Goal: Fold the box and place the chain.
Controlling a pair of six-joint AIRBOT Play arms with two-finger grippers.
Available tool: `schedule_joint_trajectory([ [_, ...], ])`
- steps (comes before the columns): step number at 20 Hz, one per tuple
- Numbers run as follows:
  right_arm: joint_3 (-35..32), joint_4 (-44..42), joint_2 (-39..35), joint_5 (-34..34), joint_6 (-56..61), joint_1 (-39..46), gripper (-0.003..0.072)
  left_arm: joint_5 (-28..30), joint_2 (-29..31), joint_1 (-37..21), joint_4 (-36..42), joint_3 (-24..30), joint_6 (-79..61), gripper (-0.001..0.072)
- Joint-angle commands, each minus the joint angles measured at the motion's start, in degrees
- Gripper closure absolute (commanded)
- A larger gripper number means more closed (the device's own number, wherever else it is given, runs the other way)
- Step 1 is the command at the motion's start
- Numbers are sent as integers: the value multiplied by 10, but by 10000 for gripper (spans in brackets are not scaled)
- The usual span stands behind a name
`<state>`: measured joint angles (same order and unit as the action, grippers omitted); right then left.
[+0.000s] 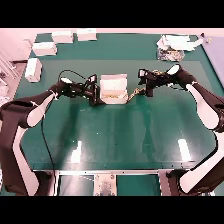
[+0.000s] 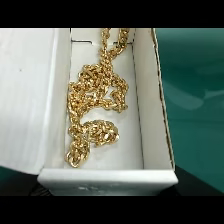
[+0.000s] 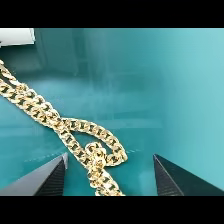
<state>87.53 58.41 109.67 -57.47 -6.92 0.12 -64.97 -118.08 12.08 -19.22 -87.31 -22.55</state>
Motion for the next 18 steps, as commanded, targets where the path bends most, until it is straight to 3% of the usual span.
schedule_joint_trajectory([
  [1,1,39,11,-54,23,1,226,0,0,0,0,0,0,263],
  [2,1,41,11,-64,25,1,257,0,0,0,0,0,0,262],
  [3,1,42,11,-70,24,1,349,0,0,0,0,0,0,263],
  [6,1,42,11,-70,24,0,387,0,0,0,0,0,0,263],
  [9,1,41,11,-71,31,-4,534,0,0,0,0,0,0,263],
  [10,2,41,11,-71,42,-6,678,0,0,0,0,0,0,263],
  [14,10,29,10,-71,64,-11,679,0,0,0,0,0,0,263],
  [18,23,-41,-19,-71,76,-11,680,0,0,0,0,0,0,262],
])
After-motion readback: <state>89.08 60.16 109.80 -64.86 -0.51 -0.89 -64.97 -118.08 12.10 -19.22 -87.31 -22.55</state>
